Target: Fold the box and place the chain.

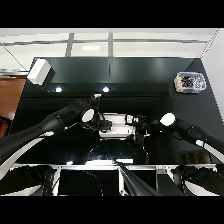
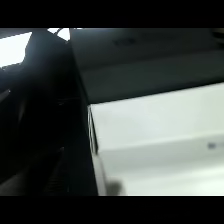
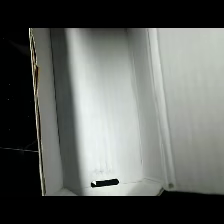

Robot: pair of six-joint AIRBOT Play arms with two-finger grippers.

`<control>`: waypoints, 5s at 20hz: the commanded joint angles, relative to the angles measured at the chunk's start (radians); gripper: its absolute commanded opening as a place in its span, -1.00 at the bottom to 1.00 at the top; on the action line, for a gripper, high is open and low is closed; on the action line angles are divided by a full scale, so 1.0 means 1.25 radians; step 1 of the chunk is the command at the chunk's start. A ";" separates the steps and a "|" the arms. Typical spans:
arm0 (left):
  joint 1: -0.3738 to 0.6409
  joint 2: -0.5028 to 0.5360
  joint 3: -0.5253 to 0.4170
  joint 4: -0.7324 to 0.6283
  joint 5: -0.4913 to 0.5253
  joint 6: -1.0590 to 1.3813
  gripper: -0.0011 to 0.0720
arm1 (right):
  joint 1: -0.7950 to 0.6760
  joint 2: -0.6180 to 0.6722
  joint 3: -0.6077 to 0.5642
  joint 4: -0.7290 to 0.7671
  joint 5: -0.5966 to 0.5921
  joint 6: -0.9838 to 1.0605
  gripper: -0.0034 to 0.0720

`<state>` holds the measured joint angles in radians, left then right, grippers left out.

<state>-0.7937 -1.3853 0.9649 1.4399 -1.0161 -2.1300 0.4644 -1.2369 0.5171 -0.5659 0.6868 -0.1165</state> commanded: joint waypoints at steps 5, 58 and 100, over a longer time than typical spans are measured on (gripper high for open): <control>-0.019 -0.060 0.048 0.013 -0.055 -0.079 0.09 | 0.001 0.000 0.000 0.000 0.001 0.000 -0.29; -0.032 -0.089 0.074 0.036 -0.047 -0.100 -0.90 | -0.048 0.135 0.006 -0.138 0.109 0.098 0.76; -0.032 -0.089 0.074 0.056 -0.047 -0.100 -0.90 | -0.046 0.006 0.003 0.157 0.056 0.067 -0.34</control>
<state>-0.8341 -1.4967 1.0573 1.5105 -1.0748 -2.2570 0.4065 -1.2289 0.5217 -0.3740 0.7593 -0.0387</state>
